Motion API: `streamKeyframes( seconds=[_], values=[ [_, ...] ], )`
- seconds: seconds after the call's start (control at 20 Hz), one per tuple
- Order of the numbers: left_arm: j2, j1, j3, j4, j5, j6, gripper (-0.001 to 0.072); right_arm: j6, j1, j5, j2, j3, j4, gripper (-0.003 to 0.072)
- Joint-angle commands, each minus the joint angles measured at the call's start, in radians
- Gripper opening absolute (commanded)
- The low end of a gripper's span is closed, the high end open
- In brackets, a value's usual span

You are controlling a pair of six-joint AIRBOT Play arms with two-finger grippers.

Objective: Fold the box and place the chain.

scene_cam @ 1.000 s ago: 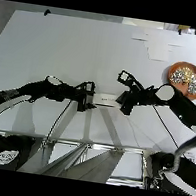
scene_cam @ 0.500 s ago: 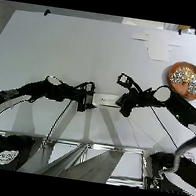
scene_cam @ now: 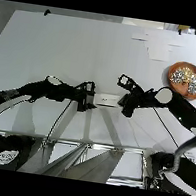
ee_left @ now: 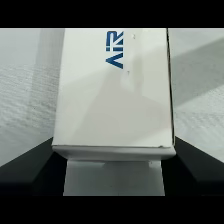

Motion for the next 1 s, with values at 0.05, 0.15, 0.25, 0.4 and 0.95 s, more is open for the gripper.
streamKeyframes(
  seconds=[0.05,0.15,0.25,0.4,0.95],
  values=[
    [0.0,0.0,0.0,0.004,0.004,0.003,0.0014,0.062,-0.033,-0.036,0.121,0.003,0.016,0.0019],
    [0.0,0.0,0.0,0.004,0.004,0.003,0.0014,0.22,-0.1,-0.024,0.185,0.003,-0.061,0.0018],
    [0.0,0.0,0.0,0.004,0.004,0.003,0.0014,0.482,-0.192,0.06,0.24,0.003,-0.21,0.0018],
    [0.0,0.0,0.0,0.004,0.004,0.003,0.0014,0.865,-0.319,0.274,0.264,0.002,-0.475,0.0018],
    [0.0,0.0,0.0,0.004,0.004,0.003,0.0014,0.98,-0.393,0.536,0.264,0.002,-0.652,0.0018]
  ],
)
